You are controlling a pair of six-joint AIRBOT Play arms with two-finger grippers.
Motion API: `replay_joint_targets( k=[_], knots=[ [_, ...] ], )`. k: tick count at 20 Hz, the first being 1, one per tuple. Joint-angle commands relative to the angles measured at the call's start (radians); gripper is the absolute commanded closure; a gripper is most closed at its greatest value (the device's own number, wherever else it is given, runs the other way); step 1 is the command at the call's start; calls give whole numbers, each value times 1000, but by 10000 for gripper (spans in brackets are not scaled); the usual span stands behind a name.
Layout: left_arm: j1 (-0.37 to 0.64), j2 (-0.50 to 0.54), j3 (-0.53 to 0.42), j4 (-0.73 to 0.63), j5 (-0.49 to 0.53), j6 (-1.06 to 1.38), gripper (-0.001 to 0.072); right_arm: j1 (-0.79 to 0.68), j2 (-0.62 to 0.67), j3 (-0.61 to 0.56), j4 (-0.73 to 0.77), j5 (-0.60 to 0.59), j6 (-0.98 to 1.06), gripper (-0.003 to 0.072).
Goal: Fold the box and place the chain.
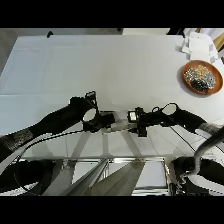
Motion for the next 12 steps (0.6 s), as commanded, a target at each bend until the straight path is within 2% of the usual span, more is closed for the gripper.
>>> replay_joint_targets(
  k=[1, 8, 9, 12],
  knots=[
    [-2, -23, 0, -4, 15, -2, 321, 0, 0, 0, 0, 0, 0, 394],
    [-27, -68, 0, 1, 13, -21, 335, 0, 0, 0, 0, 0, 0, 394],
    [-27, -68, 0, 8, 13, -24, 381, 0, 0, 0, 0, 0, 0, 394],
    [-27, -68, 0, 27, 13, -49, 393, 0, 0, 0, 0, 0, 0, 394]
  ],
)
